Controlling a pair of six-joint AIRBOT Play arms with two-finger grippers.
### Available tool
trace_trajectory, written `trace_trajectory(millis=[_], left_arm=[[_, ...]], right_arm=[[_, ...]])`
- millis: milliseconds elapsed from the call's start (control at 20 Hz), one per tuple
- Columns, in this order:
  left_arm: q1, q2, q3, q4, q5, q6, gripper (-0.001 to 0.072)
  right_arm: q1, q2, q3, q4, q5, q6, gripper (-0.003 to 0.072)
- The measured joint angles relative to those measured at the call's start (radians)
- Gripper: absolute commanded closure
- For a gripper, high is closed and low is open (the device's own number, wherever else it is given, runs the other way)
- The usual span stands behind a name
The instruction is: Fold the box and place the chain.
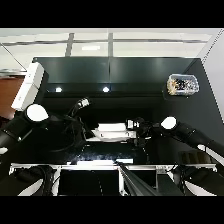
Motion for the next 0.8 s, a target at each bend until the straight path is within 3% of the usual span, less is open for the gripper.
trace_trajectory(millis=[250,500,800], left_arm=[[-0.112,0.007,-0.061,-0.108,0.293,-0.039,0.068],[-0.157,-0.014,-0.074,-0.153,0.587,-0.05,0.068],[-0.167,-0.141,-0.076,-0.161,0.706,-0.053,0.0681]], right_arm=[[0.0,0.0,0.0,0.0,0.0,0.0,0.0252],[0.0,0.0,0.0,0.0,0.0,0.0,0.0252],[0.0,0.0,0.0,-0.002,-0.001,0.0,0.0252]])
